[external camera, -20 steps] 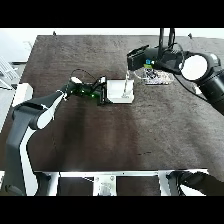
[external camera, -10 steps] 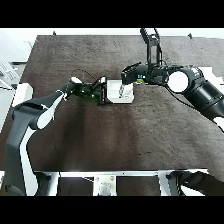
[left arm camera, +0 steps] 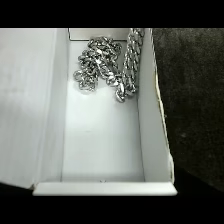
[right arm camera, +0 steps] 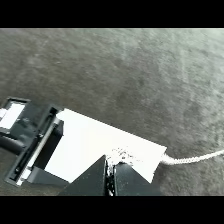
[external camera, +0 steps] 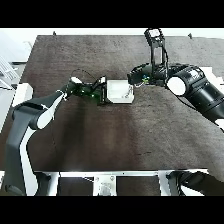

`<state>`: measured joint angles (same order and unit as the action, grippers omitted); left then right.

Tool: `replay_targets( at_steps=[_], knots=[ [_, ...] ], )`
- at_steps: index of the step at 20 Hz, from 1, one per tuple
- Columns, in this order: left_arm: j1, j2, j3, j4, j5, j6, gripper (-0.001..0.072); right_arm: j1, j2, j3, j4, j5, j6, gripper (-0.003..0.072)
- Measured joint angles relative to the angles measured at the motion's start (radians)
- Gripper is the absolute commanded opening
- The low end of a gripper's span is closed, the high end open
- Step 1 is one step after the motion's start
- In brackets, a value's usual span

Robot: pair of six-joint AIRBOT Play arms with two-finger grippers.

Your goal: Fold the box and place the chain.

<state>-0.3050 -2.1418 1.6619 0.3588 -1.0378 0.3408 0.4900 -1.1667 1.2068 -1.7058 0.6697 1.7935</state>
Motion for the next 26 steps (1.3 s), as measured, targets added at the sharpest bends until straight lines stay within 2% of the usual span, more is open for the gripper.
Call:
replay_targets(
  at_steps=[5, 11, 15, 18, 19, 20, 23, 26],
  knots=[
    [0.0, 0.0, 0.0, 0.0, 0.0, 0.0, 0.035, 0.016, -0.007, -0.034, -0.004, -0.01, 0.038, 0.0003],
    [0.0, 0.0, 0.0, 0.0, 0.0, 0.0, 0.035, 0.031, -0.057, -0.104, -0.004, -0.185, 0.102, 0.0003],
    [0.0, 0.0, 0.0, 0.0, 0.0, 0.0, 0.035, 0.033, -0.161, -0.118, 0.023, -0.253, 0.131, 0.0003],
    [0.0, 0.0, 0.0, 0.0, 0.0, 0.0, 0.035, 0.033, -0.291, -0.121, 0.042, -0.337, 0.138, 0.0007],
    [0.0, 0.0, 0.0, 0.0, 0.0, 0.0, 0.035, 0.033, -0.332, -0.122, 0.054, -0.359, 0.139, 0.0083],
    [0.0, 0.0, 0.0, 0.0, 0.0, 0.0, 0.035, 0.031, -0.367, -0.122, 0.071, -0.381, 0.142, 0.0277],
    [0.0, 0.0, 0.0, 0.0, 0.0, 0.0, 0.035, 0.02, -0.412, -0.122, 0.109, -0.414, 0.142, 0.0276],
    [0.0, 0.0, 0.0, 0.0, 0.0, 0.0, 0.035, -0.005, -0.378, -0.122, 0.126, -0.429, 0.141, 0.0275]
  ],
)
